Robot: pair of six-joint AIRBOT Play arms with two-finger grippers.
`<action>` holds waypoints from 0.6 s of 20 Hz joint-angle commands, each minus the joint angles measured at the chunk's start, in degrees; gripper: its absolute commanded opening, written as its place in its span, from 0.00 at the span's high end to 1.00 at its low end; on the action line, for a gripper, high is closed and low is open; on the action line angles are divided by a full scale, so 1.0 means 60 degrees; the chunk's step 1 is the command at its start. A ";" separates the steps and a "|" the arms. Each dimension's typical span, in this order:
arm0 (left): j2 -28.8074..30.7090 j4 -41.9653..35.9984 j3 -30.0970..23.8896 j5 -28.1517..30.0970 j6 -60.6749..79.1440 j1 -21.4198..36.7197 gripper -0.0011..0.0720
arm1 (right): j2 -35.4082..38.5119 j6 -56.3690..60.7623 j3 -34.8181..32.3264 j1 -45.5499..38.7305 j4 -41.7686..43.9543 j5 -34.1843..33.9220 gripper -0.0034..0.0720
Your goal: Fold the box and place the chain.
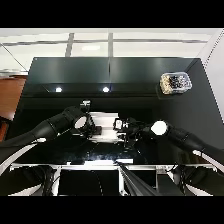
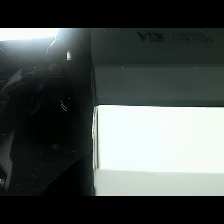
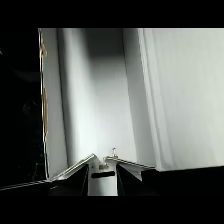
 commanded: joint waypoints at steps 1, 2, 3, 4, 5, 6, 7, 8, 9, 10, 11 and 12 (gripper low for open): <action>-0.0007 -0.0066 -0.0004 0.0018 0.0000 -0.0007 0.94 | -0.0193 0.0004 0.0007 0.0317 0.0557 -0.0229 0.69; -0.0007 -0.0066 -0.0004 0.0018 0.0000 -0.0007 0.94 | -0.0215 0.0004 0.0007 0.0466 0.0557 -0.0408 0.69; -0.0007 -0.0066 -0.0004 0.0022 0.0000 -0.0007 0.94 | -0.0240 0.0007 0.0007 0.0597 0.0557 -0.0605 0.69; -0.0007 -0.0062 -0.0004 0.0022 0.0000 -0.0007 0.94 | -0.0266 0.0007 0.0007 0.0656 0.0557 -0.0699 0.69; -0.0007 -0.0062 -0.0004 0.0022 0.0000 -0.0007 0.94 | -0.0280 0.0007 0.0007 0.0652 0.0554 -0.0707 0.69; -0.0007 -0.0062 -0.0004 0.0022 0.0000 -0.0007 0.94 | -0.0284 0.0007 0.0007 0.0652 0.0546 -0.0699 0.69; -0.0007 -0.0066 -0.0004 0.0022 0.0000 -0.0007 0.94 | -0.0284 0.0007 0.0007 0.0652 0.0550 -0.0703 0.67; -0.0007 -0.0066 -0.0004 0.0022 0.0000 -0.0007 0.94 | -0.0284 0.0007 0.0007 0.0652 0.0550 -0.0703 0.43; -0.0007 -0.0062 -0.0004 0.0022 0.0000 -0.0007 0.94 | -0.0284 0.0011 0.0007 0.0652 0.0550 -0.0710 0.32; -0.0007 -0.0066 -0.0004 0.0018 0.0000 -0.0007 0.94 | -0.0284 0.0015 0.0007 0.0652 0.0550 -0.0772 0.32; -0.0007 -0.0066 -0.0004 0.0015 0.0004 -0.0007 0.94 | -0.0284 0.0015 0.0007 0.0648 0.0554 -0.0845 0.32; -0.0007 -0.0062 -0.0004 0.0018 0.0000 -0.0007 0.94 | -0.0284 0.0015 0.0007 0.0648 0.0550 -0.0918 0.55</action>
